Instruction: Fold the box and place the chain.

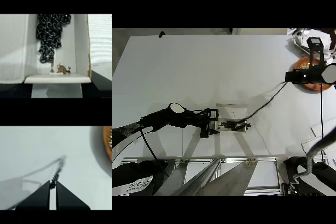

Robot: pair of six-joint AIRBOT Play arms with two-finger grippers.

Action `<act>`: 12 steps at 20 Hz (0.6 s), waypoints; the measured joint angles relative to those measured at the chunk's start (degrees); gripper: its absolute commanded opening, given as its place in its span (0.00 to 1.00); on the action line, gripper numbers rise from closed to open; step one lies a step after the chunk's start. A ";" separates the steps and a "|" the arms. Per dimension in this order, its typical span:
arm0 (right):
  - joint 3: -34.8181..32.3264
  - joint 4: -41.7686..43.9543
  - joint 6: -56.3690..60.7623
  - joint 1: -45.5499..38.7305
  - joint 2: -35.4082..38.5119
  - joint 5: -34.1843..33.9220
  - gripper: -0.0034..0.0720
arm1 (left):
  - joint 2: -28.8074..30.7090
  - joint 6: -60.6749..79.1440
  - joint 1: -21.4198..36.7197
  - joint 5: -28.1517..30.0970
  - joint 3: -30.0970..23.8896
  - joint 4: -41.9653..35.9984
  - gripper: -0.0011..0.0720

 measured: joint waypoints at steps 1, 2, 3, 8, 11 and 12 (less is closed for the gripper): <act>0.00 -0.04 -0.39 2.45 2.60 2.12 0.06 | 0.00 0.00 -0.02 0.02 0.00 0.02 0.30; 0.00 0.20 -0.57 5.16 5.27 3.93 0.06 | 0.00 0.00 0.00 0.02 0.00 0.02 0.30; 0.00 0.70 -0.61 7.63 7.50 5.57 0.06 | 0.00 0.00 -0.02 0.02 0.00 0.00 0.30; 0.00 6.60 -0.90 19.82 15.54 9.84 0.06 | 0.00 0.00 0.00 0.02 0.00 0.00 0.30; 0.00 10.08 -0.96 26.58 17.16 10.14 0.06 | 0.00 0.00 0.00 0.00 0.00 0.02 0.30; 0.00 10.86 -0.96 28.92 17.46 9.68 0.06 | 0.00 0.02 -0.02 0.00 0.00 0.00 0.30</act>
